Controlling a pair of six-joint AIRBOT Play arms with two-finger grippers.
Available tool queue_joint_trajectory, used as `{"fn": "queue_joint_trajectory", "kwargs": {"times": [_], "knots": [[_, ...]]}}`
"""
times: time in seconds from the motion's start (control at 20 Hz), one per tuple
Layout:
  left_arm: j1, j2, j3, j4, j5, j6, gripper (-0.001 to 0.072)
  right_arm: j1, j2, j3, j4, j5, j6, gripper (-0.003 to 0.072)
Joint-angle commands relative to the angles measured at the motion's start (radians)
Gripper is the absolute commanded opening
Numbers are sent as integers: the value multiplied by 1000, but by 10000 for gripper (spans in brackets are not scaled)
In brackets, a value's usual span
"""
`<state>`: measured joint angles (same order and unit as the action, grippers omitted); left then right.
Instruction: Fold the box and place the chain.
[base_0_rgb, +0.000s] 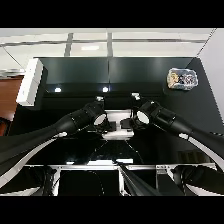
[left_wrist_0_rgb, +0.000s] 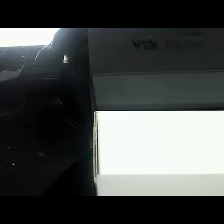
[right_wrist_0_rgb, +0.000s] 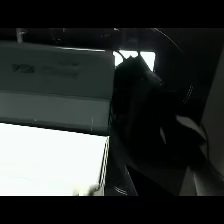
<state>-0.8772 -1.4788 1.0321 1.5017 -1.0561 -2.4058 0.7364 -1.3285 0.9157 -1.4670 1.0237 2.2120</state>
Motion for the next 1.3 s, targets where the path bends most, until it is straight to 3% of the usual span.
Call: {"fn": "queue_joint_trajectory", "kwargs": {"times": [0.0, 0.25, 0.3, 0.35, 0.45, 0.7, 0.75, 0.8, 0.85, 0.9, 0.95, 1.05, 1.2, 1.25], "knots": [[1, 0, 0, 0, 0, 1, 28, 8, -14, 7, -23, 14, 67, 307], [1, 0, 0, 0, 0, 1, 28, 28, -45, 7, -11, 22, 68, 305], [1, 0, 0, 0, 0, 1, 28, 34, -47, 7, -11, 18, 69, 257], [0, 0, 0, 0, 0, 1, 28, 34, -47, 8, -7, 11, 69, 133], [0, 0, 0, -1, -2, 1, 28, 34, -46, 8, -6, 8, 73, 11], [0, 0, 0, -1, -3, 1, 28, 34, -39, 8, -5, 4, 73, 13], [0, 0, 0, -1, -3, 1, 28, 34, -32, 8, -8, 4, 73, 43], [0, 0, 0, -1, -3, 1, 28, 32, -24, 8, -13, 3, 73, 231], [0, 0, 0, -1, -3, 1, 28, 32, -19, 8, -16, 3, 73, 254], [0, 0, 0, -1, -2, 1, 28, 32, -16, 8, -28, 6, 73, 247], [0, 0, 0, -1, -2, 1, 28, 32, -16, 8, -29, 8, 73, 104], [0, 0, 0, -1, -2, 1, 28, 32, -16, 8, -30, 8, 72, 10], [0, 0, 0, 0, -2, 1, 28, 32, -16, 8, -29, 8, 72, 13], [0, 0, 0, 0, -2, 1, 28, 32, -16, 8, -28, 8, 72, 84]]}}
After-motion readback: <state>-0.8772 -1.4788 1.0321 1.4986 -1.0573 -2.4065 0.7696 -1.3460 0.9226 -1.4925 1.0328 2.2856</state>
